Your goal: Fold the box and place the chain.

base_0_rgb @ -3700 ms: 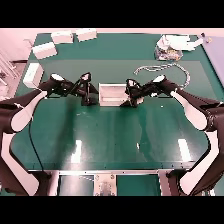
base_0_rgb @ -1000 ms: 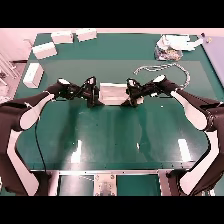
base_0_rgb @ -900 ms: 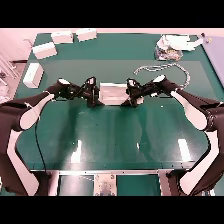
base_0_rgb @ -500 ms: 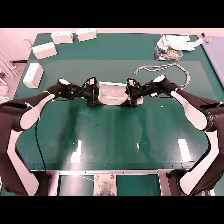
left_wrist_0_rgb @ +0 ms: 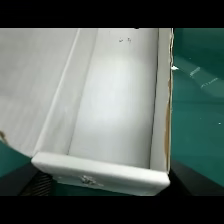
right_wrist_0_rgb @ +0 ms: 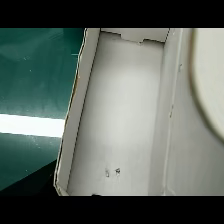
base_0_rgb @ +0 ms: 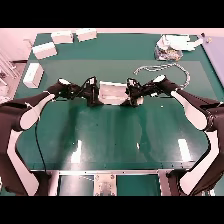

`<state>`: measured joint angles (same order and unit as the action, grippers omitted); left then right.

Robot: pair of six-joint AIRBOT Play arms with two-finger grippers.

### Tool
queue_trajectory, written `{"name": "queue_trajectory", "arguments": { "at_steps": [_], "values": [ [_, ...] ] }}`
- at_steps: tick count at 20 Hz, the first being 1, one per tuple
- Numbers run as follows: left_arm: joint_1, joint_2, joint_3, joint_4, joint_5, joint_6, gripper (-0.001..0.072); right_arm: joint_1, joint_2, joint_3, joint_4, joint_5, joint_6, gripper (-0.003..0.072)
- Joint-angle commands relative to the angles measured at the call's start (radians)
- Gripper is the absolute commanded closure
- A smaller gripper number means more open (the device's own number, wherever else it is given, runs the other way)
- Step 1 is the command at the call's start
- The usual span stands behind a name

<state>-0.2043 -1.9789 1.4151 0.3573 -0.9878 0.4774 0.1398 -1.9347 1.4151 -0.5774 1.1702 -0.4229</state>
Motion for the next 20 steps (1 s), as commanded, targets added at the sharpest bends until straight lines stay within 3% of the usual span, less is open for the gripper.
{"name": "queue_trajectory", "arguments": {
  "at_steps": [1, 4, 5, 20],
  "values": [
    [0.001, 0.0, 0.0, 0.002, 0.003, -0.004, 0.0028, 0.001, 0.001, 0.0, 0.0, 0.002, 0.0, 0.0106],
    [0.001, 0.0, 0.0, 0.001, 0.003, -0.006, 0.0027, 0.001, 0.001, 0.0, 0.0, 0.002, 0.0, 0.0106],
    [0.001, 0.0, 0.001, 0.001, -0.002, -0.006, -0.0011, 0.001, 0.001, 0.0, 0.0, 0.002, 0.0, 0.0106],
    [0.003, 0.001, 0.007, 0.001, -0.016, -0.005, -0.0009, 0.001, 0.001, 0.0, 0.0, 0.002, 0.0, 0.0106]
  ]
}}
